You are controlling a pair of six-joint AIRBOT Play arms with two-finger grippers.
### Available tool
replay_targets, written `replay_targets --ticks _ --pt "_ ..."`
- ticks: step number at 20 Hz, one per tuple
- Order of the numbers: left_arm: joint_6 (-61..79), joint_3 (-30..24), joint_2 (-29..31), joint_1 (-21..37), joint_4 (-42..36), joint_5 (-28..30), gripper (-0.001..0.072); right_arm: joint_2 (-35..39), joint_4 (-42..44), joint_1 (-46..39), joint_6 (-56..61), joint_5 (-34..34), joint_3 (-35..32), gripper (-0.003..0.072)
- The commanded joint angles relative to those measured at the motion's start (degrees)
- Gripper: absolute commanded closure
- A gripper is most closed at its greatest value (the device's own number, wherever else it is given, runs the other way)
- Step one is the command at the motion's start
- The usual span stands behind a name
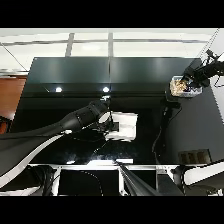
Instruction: Fold the box and place the chain.
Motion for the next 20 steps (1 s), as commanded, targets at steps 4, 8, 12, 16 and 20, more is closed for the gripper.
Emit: replay_targets --ticks 4,8,12,16,20 --pt "0.0 0.04 0.0 0.07 0.0 0.0 0.0681 -2.45 0.07 1.31 2.32 2.45 0.28 0.0199" --pt "0.0 0.04 0.0 0.07 0.02 0.02 0.0681 -4.76 0.09 2.64 5.14 -1.07 0.28 0.045" --pt "0.0 0.04 0.0 0.07 0.02 0.02 0.0681 -4.83 -0.92 2.89 5.97 -2.49 0.28 0.0422" --pt "0.0 0.04 0.0 0.04 -0.02 0.0 0.068 -5.03 -3.15 2.91 7.43 -2.97 0.28 0.0302" --pt "0.0 0.04 0.0 0.04 -0.02 0.0 0.0681 -5.35 -2.89 3.69 6.8 -3.76 0.33 0.0682"
